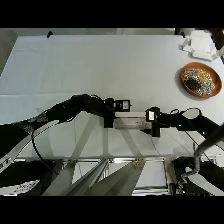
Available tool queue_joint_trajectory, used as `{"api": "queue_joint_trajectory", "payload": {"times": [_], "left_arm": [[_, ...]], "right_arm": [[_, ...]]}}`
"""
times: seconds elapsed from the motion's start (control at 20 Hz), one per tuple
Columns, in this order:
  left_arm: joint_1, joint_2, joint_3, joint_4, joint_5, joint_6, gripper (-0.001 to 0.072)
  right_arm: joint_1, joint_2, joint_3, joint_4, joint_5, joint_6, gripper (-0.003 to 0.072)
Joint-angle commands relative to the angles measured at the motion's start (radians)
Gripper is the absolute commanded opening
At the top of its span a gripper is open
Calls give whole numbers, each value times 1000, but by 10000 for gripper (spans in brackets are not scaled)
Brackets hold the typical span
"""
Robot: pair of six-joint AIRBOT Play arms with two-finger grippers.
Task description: Fold the box and place the chain.
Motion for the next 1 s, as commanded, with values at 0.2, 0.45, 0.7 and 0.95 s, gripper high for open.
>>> {"api": "queue_joint_trajectory", "payload": {"times": [0.2,0.45,0.7,0.95], "left_arm": [[0,0,0,0,-1,0,9],[0,0,0,0,-1,0,9],[0,0,0,0,-1,0,9],[0,0,0,0,-1,0,9]], "right_arm": [[0,-94,59,2,-1,-35,656],[-1,-158,100,2,19,-37,649],[-1,-190,102,2,23,-60,600],[-1,-194,102,1,19,-64,483]]}}
